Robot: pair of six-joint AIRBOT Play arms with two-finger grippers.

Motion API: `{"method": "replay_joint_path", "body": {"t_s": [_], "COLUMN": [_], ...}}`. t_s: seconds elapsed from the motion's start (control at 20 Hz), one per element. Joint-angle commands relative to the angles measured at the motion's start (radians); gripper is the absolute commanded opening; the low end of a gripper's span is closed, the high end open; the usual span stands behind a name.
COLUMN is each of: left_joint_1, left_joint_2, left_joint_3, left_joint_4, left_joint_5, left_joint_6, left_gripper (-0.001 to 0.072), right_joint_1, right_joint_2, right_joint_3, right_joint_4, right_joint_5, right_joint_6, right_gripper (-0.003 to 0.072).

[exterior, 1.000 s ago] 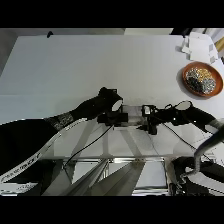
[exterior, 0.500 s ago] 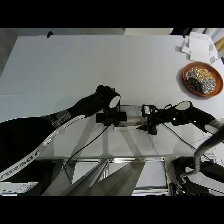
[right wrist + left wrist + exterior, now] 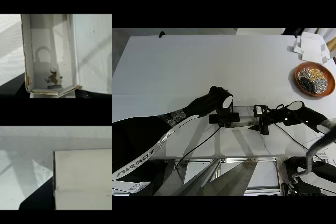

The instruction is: Fold the box and place the chain.

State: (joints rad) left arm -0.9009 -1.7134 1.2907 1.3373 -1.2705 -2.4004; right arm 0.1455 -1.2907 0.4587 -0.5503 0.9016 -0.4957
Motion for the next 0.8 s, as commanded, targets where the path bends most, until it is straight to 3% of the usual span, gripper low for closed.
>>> {"method": "replay_joint_path", "body": {"t_s": [0.0,0.05,0.15,0.2,0.75], "left_joint_1": [-0.003,-0.003,-0.001,-0.001,0.026], "left_joint_2": [-0.003,-0.001,0.011,0.022,0.227], "left_joint_3": [-0.001,-0.001,-0.001,-0.001,-0.002], "left_joint_4": [-0.004,-0.006,-0.004,0.008,0.100], "left_joint_5": [-0.002,-0.002,-0.003,-0.003,-0.026], "left_joint_6": [0.006,0.023,0.047,0.053,0.304], "left_gripper": [0.0003,0.0037,0.0201,0.0230,0.0230], "right_joint_1": [0.000,0.000,0.000,0.000,0.000], "right_joint_2": [0.000,0.000,0.000,0.000,0.000], "right_joint_3": [0.000,0.000,0.000,0.000,0.000], "right_joint_4": [0.000,0.000,0.000,0.000,-0.002], "right_joint_5": [0.000,0.000,0.000,0.000,0.000], "right_joint_6": [0.000,0.000,0.000,0.000,0.000], "right_gripper": [0.0297,0.0297,0.0297,0.0297,0.0297]}}
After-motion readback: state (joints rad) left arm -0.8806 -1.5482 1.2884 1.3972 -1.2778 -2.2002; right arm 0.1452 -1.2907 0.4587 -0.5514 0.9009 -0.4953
